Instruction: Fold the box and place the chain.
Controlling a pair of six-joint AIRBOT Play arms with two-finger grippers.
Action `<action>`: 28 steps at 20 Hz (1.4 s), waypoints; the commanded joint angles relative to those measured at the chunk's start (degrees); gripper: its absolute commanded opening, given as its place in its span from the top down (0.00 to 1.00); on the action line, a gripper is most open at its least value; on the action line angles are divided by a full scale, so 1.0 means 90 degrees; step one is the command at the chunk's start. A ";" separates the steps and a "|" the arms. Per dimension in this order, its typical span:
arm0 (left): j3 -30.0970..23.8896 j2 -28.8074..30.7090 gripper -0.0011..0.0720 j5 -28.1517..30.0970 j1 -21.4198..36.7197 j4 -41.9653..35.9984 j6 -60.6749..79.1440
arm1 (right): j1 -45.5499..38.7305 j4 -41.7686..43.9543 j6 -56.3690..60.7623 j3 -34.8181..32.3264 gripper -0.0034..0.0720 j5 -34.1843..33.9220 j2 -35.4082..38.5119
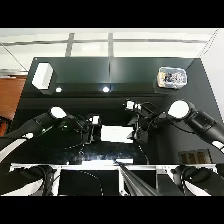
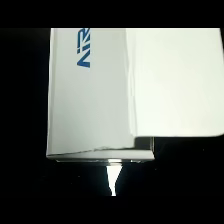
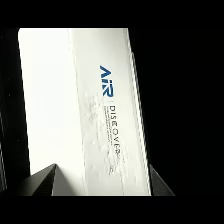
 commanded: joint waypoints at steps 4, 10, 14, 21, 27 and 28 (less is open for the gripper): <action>0.0005 -0.0005 0.36 0.0002 0.0000 0.0000 0.0000 | 0.0228 -0.0107 0.0097 -0.0010 0.07 -0.0488 -0.0124; 0.0005 -0.0005 0.36 0.0002 0.0000 0.0000 0.0000 | 0.0612 -0.0095 0.0318 -0.0007 0.07 0.0005 -0.0121; 0.0005 -0.0005 0.36 0.0000 0.0000 0.0000 0.0000 | 0.0675 -0.0517 0.1015 -0.0007 0.07 -0.0376 -0.0124; 0.0005 -0.0005 0.36 0.0000 0.0000 0.0000 0.0000 | 0.0675 -0.0772 0.1078 -0.0007 0.07 -0.0896 -0.0124; 0.0005 -0.0005 0.36 0.0002 0.0000 0.0000 0.0000 | 0.0675 -0.0760 0.1081 -0.0007 0.07 -0.1141 -0.0124; 0.0005 -0.0005 0.36 0.0000 0.0000 0.0000 0.0000 | 0.0675 -0.0746 0.1078 -0.0007 0.07 -0.1163 -0.0124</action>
